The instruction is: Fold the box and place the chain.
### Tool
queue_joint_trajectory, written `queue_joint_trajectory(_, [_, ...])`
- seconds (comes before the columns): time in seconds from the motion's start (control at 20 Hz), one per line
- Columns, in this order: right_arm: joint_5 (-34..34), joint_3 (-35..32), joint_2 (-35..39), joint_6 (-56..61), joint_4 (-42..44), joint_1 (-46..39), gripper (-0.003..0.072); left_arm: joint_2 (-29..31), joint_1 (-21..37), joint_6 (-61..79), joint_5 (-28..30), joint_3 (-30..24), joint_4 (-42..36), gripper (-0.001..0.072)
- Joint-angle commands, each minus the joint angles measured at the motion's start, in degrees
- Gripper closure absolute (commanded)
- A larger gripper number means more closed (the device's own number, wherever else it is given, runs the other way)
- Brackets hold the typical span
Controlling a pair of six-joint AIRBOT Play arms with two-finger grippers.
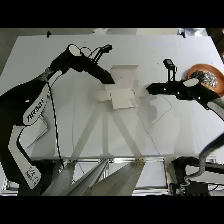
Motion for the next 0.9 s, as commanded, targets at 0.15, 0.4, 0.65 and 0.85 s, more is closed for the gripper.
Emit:
queue_joint_trajectory(0.15, [0.07,-0.02,-0.02,0.02,0.04,0.07,0.0678,0.04,-0.04,0.20,0.17,0.04,0.00,0.0700])
queue_joint_trajectory(0.4, [-1.01,-0.02,0.00,0.00,0.52,0.04,0.0670,0.04,-0.04,0.20,0.22,0.04,-0.07,0.0700])
queue_joint_trajectory(0.65, [4.07,2.47,3.04,-0.02,0.44,0.04,0.0376,1.84,0.07,3.34,0.20,0.04,-0.24,0.0705])
queue_joint_trajectory(0.85, [5.09,3.56,13.86,0.00,-0.68,-0.24,0.0333,8.37,0.55,9.40,-0.66,0.04,-0.15,0.0707])
